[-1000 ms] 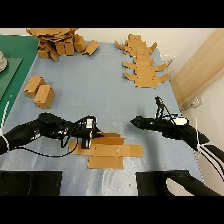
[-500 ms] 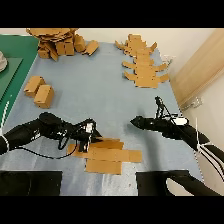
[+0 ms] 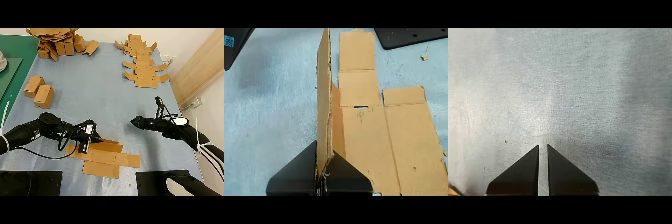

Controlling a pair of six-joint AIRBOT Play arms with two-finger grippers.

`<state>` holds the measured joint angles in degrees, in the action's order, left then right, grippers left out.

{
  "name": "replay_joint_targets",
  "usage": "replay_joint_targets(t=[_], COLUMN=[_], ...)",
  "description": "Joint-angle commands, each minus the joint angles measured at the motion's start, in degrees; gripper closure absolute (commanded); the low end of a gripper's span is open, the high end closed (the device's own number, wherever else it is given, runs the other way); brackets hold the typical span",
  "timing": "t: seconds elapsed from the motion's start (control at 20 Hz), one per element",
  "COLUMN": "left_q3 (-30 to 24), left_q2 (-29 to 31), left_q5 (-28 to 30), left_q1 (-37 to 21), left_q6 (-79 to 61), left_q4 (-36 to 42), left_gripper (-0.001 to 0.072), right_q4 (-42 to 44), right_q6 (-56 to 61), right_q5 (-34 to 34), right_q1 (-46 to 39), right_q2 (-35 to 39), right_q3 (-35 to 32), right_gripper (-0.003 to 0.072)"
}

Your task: Fold the box.

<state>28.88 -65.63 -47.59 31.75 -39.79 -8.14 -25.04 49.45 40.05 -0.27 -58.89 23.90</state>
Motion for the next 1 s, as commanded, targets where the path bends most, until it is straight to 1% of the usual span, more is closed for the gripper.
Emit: replay_joint_targets(t=[0.0, 0.1, 0.2, 0.35, 0.4, 0.5, 0.65, 0.7, 0.8, 0.9, 0.95], left_q3=[-0.02, 0.28, 1.57, 2.25, 2.25, 2.49, 2.47, 2.43, 1.44, 0.2, -0.17], left_q2=[-0.02, -0.02, 0.02, 0.02, 0.02, 0.28, 4.83, 6.93, 10.16, 9.94, 9.25], left_q5=[-0.04, 2.08, 6.71, 15.02, 17.31, 20.87, 18.86, 18.86, 16.52, 11.39, 9.86], left_q1=[0.07, 0.07, -0.04, -0.04, -0.04, -0.07, -0.02, -0.02, -0.04, -0.04, -0.04], left_q6=[0.9, 0.87, 0.98, 0.15, -2.03, -5.44, -5.84, -5.01, -1.46, -1.27, -1.27], left_q4=[-1.6, -1.14, -0.83, 2.69, 3.41, 7.76, 8.41, 8.44, 8.39, 8.35, 8.35], left_gripper=[0.0694, 0.0696, 0.0696, 0.0696, 0.0696, 0.0696, 0.0696, 0.0696, 0.0696, 0.0696, 0.0696], right_q4=[0.02, 0.04, 0.07, 0.46, 0.46, 0.44, 0.46, 0.46, 0.52, 0.98, 1.05], right_q6=[0.02, 0.02, 0.02, 0.0, 0.0, 0.0, 0.0, 0.0, 0.02, 0.0, -0.07], right_q5=[0.0, 0.0, 0.0, -0.04, -0.04, -0.02, -0.11, -0.2, -0.26, -0.35, -0.35], right_q1=[0.04, 0.04, 0.04, 0.04, 0.04, 0.04, 0.04, 0.04, 0.04, 0.04, 0.04], right_q2=[0.04, 0.04, 0.04, 0.04, 0.04, 0.04, 0.04, 0.04, 0.04, 0.04, 0.04], right_q3=[0.07, 0.07, 0.07, 0.07, 0.07, 0.07, 0.07, 0.07, 0.07, 0.07, 0.07], right_gripper=[0.0595, 0.0595, 0.0595, 0.0595, 0.0595, 0.0595, 0.0595, 0.0595, 0.0595, 0.0595, 0.0595])
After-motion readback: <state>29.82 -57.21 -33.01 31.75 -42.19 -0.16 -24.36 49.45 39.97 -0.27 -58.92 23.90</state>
